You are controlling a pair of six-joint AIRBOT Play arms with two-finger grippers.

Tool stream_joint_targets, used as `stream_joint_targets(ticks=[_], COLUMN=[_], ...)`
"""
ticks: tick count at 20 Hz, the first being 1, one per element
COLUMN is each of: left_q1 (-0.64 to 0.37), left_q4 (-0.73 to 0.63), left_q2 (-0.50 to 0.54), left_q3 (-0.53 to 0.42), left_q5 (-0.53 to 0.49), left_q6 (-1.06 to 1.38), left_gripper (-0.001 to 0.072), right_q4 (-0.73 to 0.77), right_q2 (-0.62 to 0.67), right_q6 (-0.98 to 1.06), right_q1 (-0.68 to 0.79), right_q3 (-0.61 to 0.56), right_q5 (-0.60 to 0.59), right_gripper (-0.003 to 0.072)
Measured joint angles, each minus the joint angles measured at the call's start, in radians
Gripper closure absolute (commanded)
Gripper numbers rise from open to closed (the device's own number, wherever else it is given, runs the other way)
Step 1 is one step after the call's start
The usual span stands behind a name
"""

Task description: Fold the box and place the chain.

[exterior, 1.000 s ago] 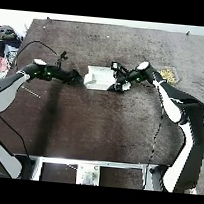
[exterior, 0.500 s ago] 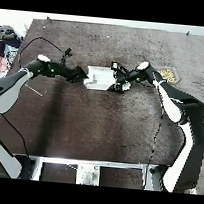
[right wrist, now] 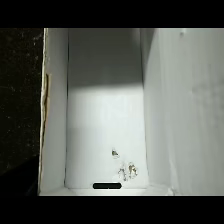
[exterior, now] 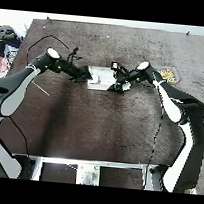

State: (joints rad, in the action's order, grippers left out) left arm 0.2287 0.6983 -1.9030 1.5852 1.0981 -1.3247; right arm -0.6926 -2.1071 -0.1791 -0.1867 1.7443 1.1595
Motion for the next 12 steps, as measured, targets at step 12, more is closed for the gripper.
stream_joint_targets(ticks=[12], left_q1=[0.082], left_q4=[0.217], left_q2=[0.0], left_q3=[0.05], left_q5=[-0.074], left_q6=[-0.274], left_gripper=[0.0342], right_q4=[0.0], right_q2=[0.0], right_q6=[0.0], right_q1=[0.0], right_q3=[0.0], right_q5=[0.0], right_gripper=[0.0148])
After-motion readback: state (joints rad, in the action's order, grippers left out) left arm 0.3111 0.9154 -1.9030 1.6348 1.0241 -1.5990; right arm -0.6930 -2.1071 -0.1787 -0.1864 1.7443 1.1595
